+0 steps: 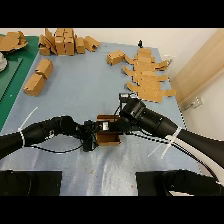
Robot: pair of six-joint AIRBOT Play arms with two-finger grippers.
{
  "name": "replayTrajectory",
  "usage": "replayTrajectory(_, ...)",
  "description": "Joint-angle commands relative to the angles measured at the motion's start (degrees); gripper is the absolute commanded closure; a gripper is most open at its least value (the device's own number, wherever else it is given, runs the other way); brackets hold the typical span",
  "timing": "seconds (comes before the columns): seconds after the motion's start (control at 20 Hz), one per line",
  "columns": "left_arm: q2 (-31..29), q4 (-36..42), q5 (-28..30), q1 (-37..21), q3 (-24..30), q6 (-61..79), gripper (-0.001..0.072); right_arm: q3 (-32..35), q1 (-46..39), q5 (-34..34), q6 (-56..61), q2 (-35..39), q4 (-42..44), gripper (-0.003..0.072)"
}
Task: Fold the box.
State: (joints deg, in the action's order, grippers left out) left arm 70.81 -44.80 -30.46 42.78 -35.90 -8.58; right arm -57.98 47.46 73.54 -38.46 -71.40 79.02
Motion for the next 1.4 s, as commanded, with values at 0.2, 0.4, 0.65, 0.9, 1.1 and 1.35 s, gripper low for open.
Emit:
replayTrajectory(0.2, 0.0, 0.0, 0.0, 0.0, 0.0, 0.0, 0.0241, 0.5, -3.7, 2.8, -3.7, 0.0, 3.7, 0.0686)
replayTrajectory(0.4, 0.0, 0.0, 0.0, 0.0, 0.0, 0.0, 0.0241, 5.3, -14.8, -3.5, -16.9, 2.2, 15.4, 0.0687)
replayTrajectory(0.65, 0.0, 0.0, 0.0, 0.0, 0.0, 0.0, 0.0241, 16.2, -37.4, -20.0, -58.5, 5.6, 59.9, 0.0689)
replayTrajectory(0.9, 0.0, 0.0, 0.0, 0.0, 0.0, 0.0, 0.0241, 12.4, -47.1, -13.9, -80.8, -9.2, 78.6, 0.0687)
replayTrajectory(1.1, 0.0, 0.0, 0.0, 0.0, 0.0, 0.0, 0.0241, 3.3, -45.6, 3.1, -89.3, -17.9, 81.5, 0.0688)
replayTrajectory(1.35, 0.0, 0.0, 0.0, 0.0, 0.0, 0.0, 0.0240, 3.4, -41.4, 10.3, -94.3, -18.1, 81.2, 0.0688)
